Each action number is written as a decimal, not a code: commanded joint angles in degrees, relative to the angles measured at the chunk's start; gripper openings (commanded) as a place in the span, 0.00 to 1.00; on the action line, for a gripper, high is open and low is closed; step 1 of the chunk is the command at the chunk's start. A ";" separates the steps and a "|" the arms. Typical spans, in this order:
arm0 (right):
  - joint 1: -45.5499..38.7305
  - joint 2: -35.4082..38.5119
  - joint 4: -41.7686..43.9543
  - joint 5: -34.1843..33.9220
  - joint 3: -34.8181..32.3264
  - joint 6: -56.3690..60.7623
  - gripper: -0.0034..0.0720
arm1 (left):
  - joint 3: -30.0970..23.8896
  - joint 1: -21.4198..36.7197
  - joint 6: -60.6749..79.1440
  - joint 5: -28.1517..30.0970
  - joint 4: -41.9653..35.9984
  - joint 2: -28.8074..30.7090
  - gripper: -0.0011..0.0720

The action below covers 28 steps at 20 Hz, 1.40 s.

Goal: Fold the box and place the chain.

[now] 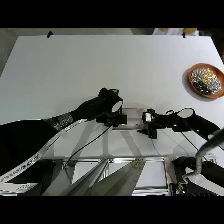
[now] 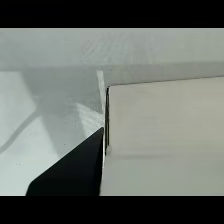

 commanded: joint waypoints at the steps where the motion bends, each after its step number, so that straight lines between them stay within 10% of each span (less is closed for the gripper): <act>1: -0.02 0.04 0.04 0.02 0.02 0.02 0.44 | 0.00 -0.37 0.15 -0.09 -1.01 -1.01 0.19; 3: -0.02 0.04 0.04 0.02 0.02 0.02 0.44 | 0.00 -0.48 0.24 -0.09 -1.22 -1.31 0.01; 12: -0.02 0.04 0.02 0.02 0.02 0.02 0.44 | 0.00 0.42 7.80 -1.79 -1.25 1.29 0.17; 23: -0.02 0.04 0.04 0.02 0.02 0.02 0.44 | 0.00 9.79 32.63 -12.26 -4.76 18.10 0.17; 24: -0.02 0.04 0.04 0.02 0.02 0.02 0.44 | -0.02 11.02 35.67 -13.99 -4.74 19.71 0.23; 26: -0.02 0.04 0.04 0.02 0.02 0.02 0.44 | -0.92 13.81 45.00 -16.81 -4.76 23.04 0.73; 28: -0.02 0.04 0.04 0.02 0.02 0.02 0.44 | -4.92 16.94 58.45 -16.33 -6.45 26.49 0.88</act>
